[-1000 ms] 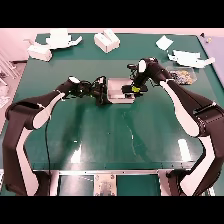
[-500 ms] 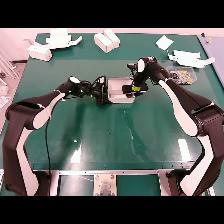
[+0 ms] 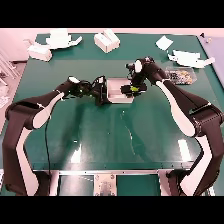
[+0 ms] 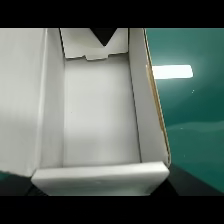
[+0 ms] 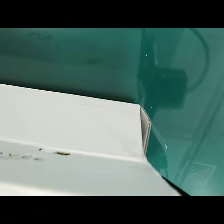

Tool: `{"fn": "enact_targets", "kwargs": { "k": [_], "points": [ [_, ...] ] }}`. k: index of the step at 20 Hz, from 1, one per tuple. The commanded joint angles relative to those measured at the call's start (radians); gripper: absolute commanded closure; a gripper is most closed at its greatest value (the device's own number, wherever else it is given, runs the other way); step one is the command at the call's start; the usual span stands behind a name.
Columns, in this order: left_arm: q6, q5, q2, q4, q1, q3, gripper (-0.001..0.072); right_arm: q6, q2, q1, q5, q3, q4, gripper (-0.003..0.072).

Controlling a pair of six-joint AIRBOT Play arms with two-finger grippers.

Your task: Fold the box and place the chain.

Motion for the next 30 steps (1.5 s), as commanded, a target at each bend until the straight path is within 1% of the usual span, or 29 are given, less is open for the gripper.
{"fn": "enact_targets", "kwargs": {
  "k": [1,3,4,8,10,13,14,16,17,21,25,27,30],
  "points": [
    [0.000,0.002,0.000,-0.002,-0.001,0.000,0.0165,0.018,-0.011,0.006,-0.005,0.001,0.017,0.0524],
    [0.001,0.002,0.000,-0.002,-0.001,0.000,0.0165,0.018,-0.011,0.013,-0.005,0.008,0.021,0.0589],
    [0.001,0.003,0.000,-0.002,-0.001,0.000,0.0165,0.018,-0.011,0.016,-0.005,0.009,0.024,0.0675],
    [0.001,0.003,0.000,-0.002,-0.001,0.000,0.0165,0.013,-0.013,0.029,-0.004,0.009,0.013,0.0683],
    [0.001,0.003,0.000,-0.002,-0.001,0.000,0.0165,0.010,-0.013,0.044,0.007,0.010,-0.026,0.0685],
    [0.001,0.003,0.000,-0.002,-0.001,0.000,0.0165,0.053,-0.012,0.054,0.040,0.034,-0.070,0.0679],
    [0.001,0.003,0.000,-0.002,-0.001,0.000,0.0165,0.055,-0.011,0.054,0.045,0.048,-0.069,0.0667],
    [0.001,0.003,0.000,-0.002,-0.001,0.000,0.0165,0.059,-0.011,0.054,0.052,0.085,-0.065,0.0285],
    [0.001,0.003,0.000,-0.002,-0.001,0.000,0.0165,0.059,-0.011,0.054,0.053,0.102,-0.065,0.0253],
    [0.001,0.003,0.000,-0.002,-0.001,0.000,0.0165,0.058,-0.008,0.053,0.073,0.126,-0.090,0.0259],
    [0.001,0.003,0.000,-0.002,-0.001,0.000,0.0165,0.058,-0.006,0.050,0.144,0.126,-0.159,0.0255],
    [0.001,0.003,0.000,-0.002,-0.001,0.000,0.0165,0.058,0.000,0.041,0.154,0.126,-0.163,0.0165],
    [0.001,0.002,0.000,-0.002,-0.001,0.000,0.0164,0.058,0.002,0.032,0.156,0.126,-0.171,0.0154]
  ]
}}
